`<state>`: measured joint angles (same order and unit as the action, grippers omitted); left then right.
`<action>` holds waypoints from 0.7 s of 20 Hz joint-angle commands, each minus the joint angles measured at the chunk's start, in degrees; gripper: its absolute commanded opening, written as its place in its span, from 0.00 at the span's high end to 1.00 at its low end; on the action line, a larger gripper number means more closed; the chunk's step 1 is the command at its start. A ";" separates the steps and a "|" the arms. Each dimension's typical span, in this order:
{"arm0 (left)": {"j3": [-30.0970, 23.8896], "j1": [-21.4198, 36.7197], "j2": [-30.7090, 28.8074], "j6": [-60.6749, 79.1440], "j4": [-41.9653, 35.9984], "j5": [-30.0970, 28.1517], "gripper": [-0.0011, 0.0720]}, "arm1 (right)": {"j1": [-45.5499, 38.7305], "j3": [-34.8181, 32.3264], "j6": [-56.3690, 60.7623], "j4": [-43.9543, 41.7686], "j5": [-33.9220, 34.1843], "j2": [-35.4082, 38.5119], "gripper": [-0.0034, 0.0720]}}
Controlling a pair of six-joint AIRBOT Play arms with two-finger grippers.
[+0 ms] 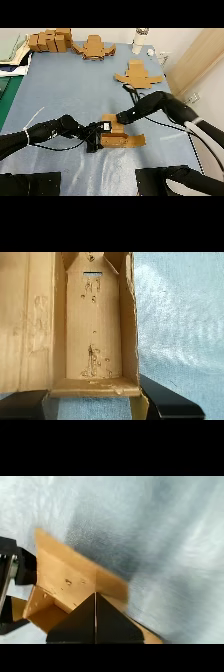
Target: Fold the box.
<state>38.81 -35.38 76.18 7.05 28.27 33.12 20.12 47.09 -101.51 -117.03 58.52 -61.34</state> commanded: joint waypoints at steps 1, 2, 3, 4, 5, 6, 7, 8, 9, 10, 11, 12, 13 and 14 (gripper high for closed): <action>0.00 0.02 0.02 -0.02 0.02 0.00 0.42 | 0.09 -0.92 -2.36 8.79 6.34 10.40 0.95; 0.00 0.02 0.02 -0.02 0.02 0.00 0.42 | 0.39 -2.36 -6.08 8.76 9.14 12.98 0.95; 0.00 0.02 0.02 -0.02 0.02 0.00 0.42 | 0.85 -4.44 -11.23 8.15 12.52 15.41 0.95; 0.00 0.02 0.02 -0.02 0.02 0.00 0.42 | 1.31 -7.15 -15.43 8.02 15.61 17.53 0.95; 0.00 0.02 0.02 -0.02 0.02 0.00 0.42 | 1.42 -10.32 -17.40 8.76 16.35 19.04 0.70; 0.00 0.02 0.02 -0.02 0.02 0.00 0.42 | 1.42 -13.31 -20.44 9.84 15.15 19.78 0.40; 0.00 0.02 0.02 -0.02 0.02 0.00 0.42 | 1.42 -16.17 -26.18 11.02 12.50 19.96 0.26; 0.00 0.02 0.02 -0.02 0.02 0.00 0.42 | 1.42 -18.34 -31.10 11.74 8.72 19.69 0.19; 0.00 0.02 0.02 -0.02 0.02 0.00 0.42 | 1.42 -20.04 -35.15 11.54 3.54 19.12 0.16; 0.00 0.02 0.02 -0.02 0.02 -0.02 0.42 | 1.42 -20.87 -38.27 10.91 -0.48 18.40 0.16; 0.00 0.02 0.02 -0.02 0.02 0.00 0.42 | 1.42 -20.96 -41.64 10.73 -3.32 17.49 0.16; 0.00 0.02 0.02 -0.02 0.02 0.00 0.42 | 1.42 -20.96 -44.87 10.78 -5.40 16.65 0.16; 0.00 0.02 0.02 -0.02 0.02 -0.02 0.42 | 1.42 -20.96 -47.67 10.75 -7.06 15.78 0.16; 0.00 0.02 0.02 -0.02 0.02 0.00 0.42 | 1.42 -20.96 -48.61 10.73 -7.96 15.06 0.17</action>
<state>38.81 -35.38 76.18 7.03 28.27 33.12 21.50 27.49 -140.46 -106.61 57.21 -44.80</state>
